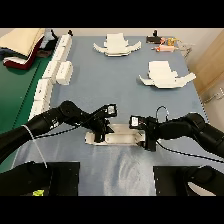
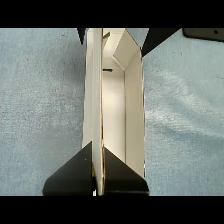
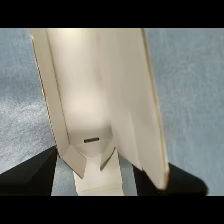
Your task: Fold the box.
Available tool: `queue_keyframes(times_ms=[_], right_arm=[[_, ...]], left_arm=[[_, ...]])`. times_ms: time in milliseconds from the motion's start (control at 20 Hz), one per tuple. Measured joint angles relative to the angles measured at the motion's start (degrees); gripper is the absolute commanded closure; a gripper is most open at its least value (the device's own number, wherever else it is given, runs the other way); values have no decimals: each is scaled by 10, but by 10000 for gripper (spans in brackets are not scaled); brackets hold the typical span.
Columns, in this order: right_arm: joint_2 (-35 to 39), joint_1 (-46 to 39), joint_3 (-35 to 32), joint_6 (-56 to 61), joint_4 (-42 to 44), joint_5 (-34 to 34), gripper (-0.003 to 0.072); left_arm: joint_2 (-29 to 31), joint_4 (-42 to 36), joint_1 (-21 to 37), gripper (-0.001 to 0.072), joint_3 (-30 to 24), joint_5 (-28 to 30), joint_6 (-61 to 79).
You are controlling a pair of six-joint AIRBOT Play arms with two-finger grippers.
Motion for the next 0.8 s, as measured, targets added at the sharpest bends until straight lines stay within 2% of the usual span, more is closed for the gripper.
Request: queue_keyframes(times_ms=[150,400,800], right_arm=[[-26,-23,-3,-53,42,-1,-32],[-52,-70,-6,-134,113,-46,-32],[-65,-83,-7,-166,139,-53,-31]], left_arm=[[0,0,0,696,0,0,0],[0,0,0,696,0,0,0],[0,0,0,696,0,0,0]])
